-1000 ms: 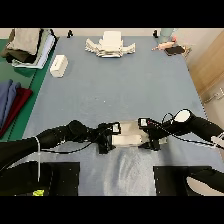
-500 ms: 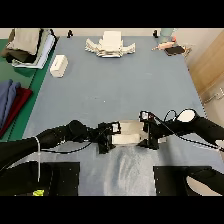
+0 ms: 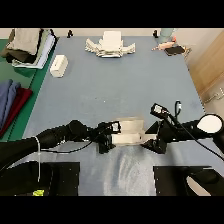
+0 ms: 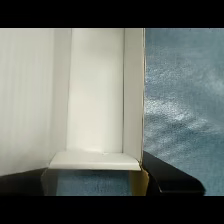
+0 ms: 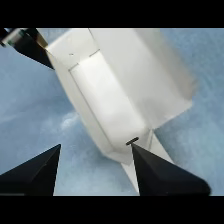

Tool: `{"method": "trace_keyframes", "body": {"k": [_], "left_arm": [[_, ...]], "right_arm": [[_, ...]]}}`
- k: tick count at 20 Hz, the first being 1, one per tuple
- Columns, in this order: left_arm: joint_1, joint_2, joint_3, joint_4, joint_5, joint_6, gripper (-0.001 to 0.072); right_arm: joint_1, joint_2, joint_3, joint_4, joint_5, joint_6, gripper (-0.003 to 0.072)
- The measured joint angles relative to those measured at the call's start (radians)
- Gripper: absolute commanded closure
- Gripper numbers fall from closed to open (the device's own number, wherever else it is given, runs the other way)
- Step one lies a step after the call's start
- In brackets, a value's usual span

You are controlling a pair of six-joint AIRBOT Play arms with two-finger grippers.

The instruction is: Fold the box.

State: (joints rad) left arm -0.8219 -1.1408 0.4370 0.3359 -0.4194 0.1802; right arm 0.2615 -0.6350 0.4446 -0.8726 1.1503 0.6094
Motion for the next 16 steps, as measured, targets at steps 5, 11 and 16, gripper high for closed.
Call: {"method": "trace_keyframes", "body": {"k": [5, 11, 16], "left_arm": [[0.000, 0.000, 0.000, 0.001, -0.006, 0.002, 0.0189], [0.000, 0.000, 0.000, 0.001, -0.007, 0.003, 0.0189], [0.000, 0.000, 0.000, 0.001, -0.008, 0.003, 0.0189]], "right_arm": [[0.000, 0.112, 0.000, -0.010, -0.001, 0.573, -0.0026], [0.011, 0.137, -0.006, 0.058, -0.002, 0.938, 0.0058], [0.055, 0.140, -0.061, 0.198, -0.056, 0.995, 0.0068]]}}
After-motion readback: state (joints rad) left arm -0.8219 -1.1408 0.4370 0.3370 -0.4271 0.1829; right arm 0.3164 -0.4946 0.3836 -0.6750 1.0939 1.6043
